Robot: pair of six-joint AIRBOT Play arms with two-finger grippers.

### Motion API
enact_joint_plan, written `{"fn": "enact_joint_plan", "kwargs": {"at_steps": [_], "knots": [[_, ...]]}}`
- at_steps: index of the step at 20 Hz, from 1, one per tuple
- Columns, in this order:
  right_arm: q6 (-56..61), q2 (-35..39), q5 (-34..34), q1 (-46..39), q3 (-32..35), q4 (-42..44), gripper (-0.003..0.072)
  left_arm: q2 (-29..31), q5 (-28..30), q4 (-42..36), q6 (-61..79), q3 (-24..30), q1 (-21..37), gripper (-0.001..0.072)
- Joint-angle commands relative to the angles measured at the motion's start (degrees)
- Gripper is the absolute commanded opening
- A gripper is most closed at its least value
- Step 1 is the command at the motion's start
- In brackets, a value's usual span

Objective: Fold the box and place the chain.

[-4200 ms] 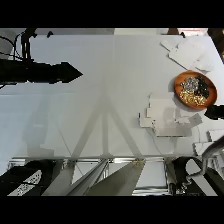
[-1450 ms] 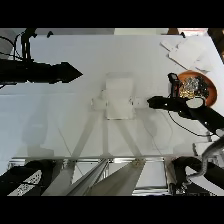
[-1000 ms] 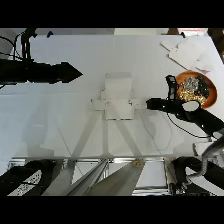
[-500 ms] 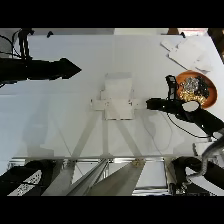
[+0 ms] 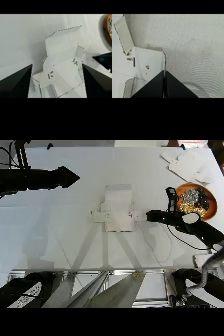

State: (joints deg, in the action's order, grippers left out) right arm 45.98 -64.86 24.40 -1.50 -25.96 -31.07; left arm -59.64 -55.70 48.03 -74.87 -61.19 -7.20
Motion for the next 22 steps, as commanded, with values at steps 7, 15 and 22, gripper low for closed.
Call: {"fn": "enact_joint_plan", "kwargs": {"at_steps": [7,15,22], "knots": [[0.02,0.02,0.02,0.07,0.02,0.02,0.0012,-13.79,-6.19,2.05,6.16,-1.09,-0.02,0.0699],[0.02,0.02,0.02,0.04,0.02,0.02,0.0012,-39.26,-17.86,-3.91,31.39,-22.93,-4.15,0.0598],[0.02,0.04,0.02,0.07,0.02,0.02,0.0012,-53.13,-20.57,-4.96,32.3,-35.6,-8.7,0.058]]}}
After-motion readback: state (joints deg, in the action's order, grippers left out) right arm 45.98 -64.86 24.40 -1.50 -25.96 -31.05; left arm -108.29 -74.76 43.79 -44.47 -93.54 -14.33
